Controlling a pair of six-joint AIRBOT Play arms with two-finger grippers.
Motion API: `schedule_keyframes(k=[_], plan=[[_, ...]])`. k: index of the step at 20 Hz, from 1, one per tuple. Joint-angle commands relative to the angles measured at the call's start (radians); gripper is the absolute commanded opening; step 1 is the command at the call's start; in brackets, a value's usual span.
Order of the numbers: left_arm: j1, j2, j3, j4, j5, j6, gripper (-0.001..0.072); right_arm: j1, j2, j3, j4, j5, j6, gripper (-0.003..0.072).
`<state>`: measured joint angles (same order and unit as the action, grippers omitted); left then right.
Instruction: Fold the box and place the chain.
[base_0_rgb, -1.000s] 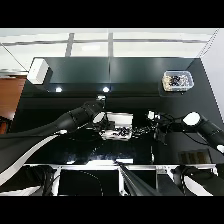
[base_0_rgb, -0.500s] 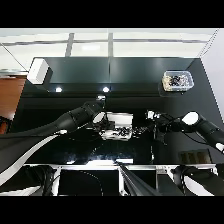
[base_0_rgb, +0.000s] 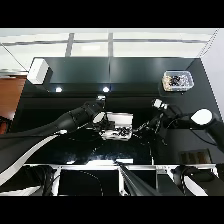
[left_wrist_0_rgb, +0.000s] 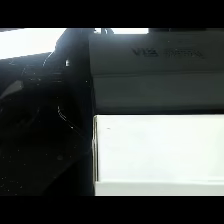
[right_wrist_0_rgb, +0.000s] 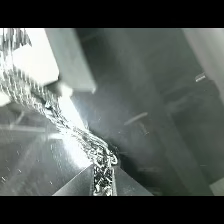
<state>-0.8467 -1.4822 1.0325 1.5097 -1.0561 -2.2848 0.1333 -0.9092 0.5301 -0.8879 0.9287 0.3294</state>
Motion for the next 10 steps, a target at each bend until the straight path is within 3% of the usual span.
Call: schedule_keyframes(k=[1, 5, 10], plan=[[0.001, 0.000, 0.000, 0.000, 0.000, 0.000, 0.0030, 0.000, 0.081, 0.108, -0.002, 0.105, 0.196, 0.0010], [0.001, 0.000, 0.000, 0.000, 0.000, 0.000, 0.0030, 0.000, 0.105, 0.320, 0.077, 0.273, 0.383, 0.0010], [0.001, 0.000, 0.000, 0.000, 0.000, 0.000, 0.0030, 0.000, 0.105, 0.545, 0.360, 0.351, 0.521, 0.0009]])
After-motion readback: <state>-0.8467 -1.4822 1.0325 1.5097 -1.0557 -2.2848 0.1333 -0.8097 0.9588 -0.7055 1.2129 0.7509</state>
